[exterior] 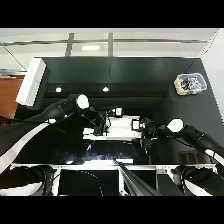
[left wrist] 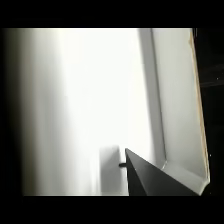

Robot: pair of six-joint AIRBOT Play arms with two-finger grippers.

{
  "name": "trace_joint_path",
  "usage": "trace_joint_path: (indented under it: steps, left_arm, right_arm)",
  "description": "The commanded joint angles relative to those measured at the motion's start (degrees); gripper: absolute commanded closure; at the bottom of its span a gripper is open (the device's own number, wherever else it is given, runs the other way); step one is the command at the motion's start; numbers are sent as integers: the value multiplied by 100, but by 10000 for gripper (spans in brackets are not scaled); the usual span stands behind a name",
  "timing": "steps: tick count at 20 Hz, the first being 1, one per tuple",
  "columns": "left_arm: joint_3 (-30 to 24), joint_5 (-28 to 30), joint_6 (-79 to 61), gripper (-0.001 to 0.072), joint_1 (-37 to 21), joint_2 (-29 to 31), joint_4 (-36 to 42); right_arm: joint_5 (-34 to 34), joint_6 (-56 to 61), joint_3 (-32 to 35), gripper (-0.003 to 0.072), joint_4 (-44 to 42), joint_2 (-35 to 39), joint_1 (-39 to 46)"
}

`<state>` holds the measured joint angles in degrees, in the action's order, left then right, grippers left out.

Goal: Fold the box and place the chain.

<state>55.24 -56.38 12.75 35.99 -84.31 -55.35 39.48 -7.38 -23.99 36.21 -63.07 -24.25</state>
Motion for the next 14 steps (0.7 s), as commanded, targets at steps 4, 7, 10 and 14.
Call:
trace_joint_path:
  steps: [4, 7, 10, 14]
  left_arm:
    - [39, -680, 1502, 301, -90, 708, -1934]
    - [37, -1215, 2343, 562, -415, 1165, -2107]
    - [33, -2417, 2778, 686, -675, 1351, -1893]
    - [-107, -2603, 3764, 687, -632, 1370, -850]
  right_arm:
    - [33, 0, -2, 579, 7, 0, -4]
    - [33, -2, -4, 579, 7, 0, -4]
    - [33, -2, -4, 579, 4, 0, -4]
    - [33, -2, -4, 579, 2, 0, -4]
